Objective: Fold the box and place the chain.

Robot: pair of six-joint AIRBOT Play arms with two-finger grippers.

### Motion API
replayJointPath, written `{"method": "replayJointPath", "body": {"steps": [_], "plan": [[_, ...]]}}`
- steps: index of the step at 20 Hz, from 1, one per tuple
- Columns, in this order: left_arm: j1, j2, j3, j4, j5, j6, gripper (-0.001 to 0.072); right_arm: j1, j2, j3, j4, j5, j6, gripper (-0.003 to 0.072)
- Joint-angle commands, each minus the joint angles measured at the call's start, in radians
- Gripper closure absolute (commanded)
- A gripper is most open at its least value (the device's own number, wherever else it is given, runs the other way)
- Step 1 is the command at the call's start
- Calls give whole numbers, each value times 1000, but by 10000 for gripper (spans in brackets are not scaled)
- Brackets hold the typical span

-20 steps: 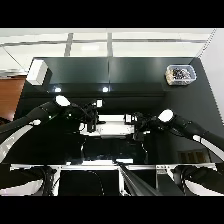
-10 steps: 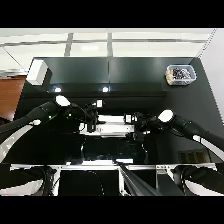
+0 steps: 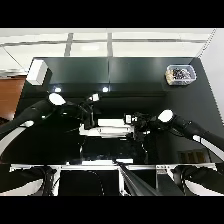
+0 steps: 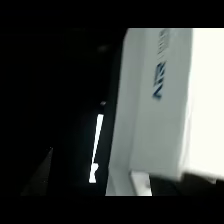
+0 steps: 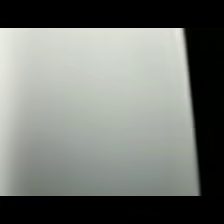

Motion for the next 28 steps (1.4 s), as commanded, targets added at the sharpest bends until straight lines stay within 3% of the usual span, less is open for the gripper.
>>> {"method": "replayJointPath", "body": {"steps": [1, 3, 4, 5, 6, 7, 9, 10, 13, 17, 21, 24, 28], "plan": [[61, 118, 1, 246, -39, -324, 18, 0, -1, 0, 1, -1, 2, 211], [117, 193, 1, 333, -157, -469, 22, 0, -1, 0, 1, -1, 2, 249], [143, 214, 1, 326, -236, -518, 30, 0, 0, 0, 0, -1, 2, 397], [164, 224, 1, 301, -322, -565, 117, 0, 0, 0, -2, -1, 2, 530], [174, 220, -1, 269, -405, -612, 356, 0, -1, 0, -2, 0, 2, 565], [173, 210, -5, 223, -486, -621, 675, 0, 0, 0, -2, 0, 2, 565], [153, 188, -42, 61, -544, -620, 685, 0, 0, 0, -2, 0, 2, 565], [132, 186, -76, -34, -501, -616, 685, 0, 0, 0, -2, 0, 2, 553], [45, 186, -138, -137, -280, -613, 685, 0, 0, 0, -2, -2, 1, 557], [-63, 180, -137, -204, 69, -613, 685, 0, 0, 0, -2, -2, 1, 557], [-97, 175, -123, -206, 291, -614, 685, 0, 0, 0, -2, -2, 1, 557], [-94, 171, -123, -192, 375, -613, 685, 0, 0, 0, -2, -2, 2, 557], [-95, 90, -123, -143, 325, -613, 685, 0, 0, 0, -2, -2, 2, 556]]}}
